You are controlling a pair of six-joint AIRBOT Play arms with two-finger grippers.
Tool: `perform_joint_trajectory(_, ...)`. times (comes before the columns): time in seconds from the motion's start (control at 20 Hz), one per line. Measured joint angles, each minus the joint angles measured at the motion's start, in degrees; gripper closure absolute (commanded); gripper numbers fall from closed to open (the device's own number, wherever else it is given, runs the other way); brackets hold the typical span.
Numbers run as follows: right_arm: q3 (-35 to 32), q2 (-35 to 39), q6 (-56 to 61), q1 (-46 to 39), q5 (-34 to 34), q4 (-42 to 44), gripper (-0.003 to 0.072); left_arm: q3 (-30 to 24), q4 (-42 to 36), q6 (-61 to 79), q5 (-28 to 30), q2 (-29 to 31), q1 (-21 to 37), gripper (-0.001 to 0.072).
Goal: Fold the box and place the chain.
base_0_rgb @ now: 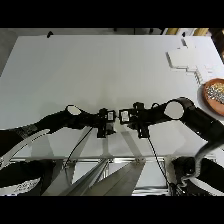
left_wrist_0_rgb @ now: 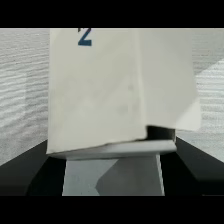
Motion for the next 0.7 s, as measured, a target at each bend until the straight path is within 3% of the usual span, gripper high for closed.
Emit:
perform_joint_trajectory(0.1,-0.6,0.0,0.0,0.0,-0.7,-0.2,0.054,0.0,0.0,0.0,0.0,0.0,0.0,0.0435)
perform_joint_trajectory(0.2,-1.0,0.0,0.0,0.0,-1.5,-0.4,0.0589,0.0,-0.1,0.0,0.1,0.0,0.0,0.0435)
perform_joint_trajectory(0.7,-1.5,0.5,0.0,0.0,-3.3,-0.7,0.0632,0.0,0.0,0.0,0.0,0.0,0.0,0.0435)
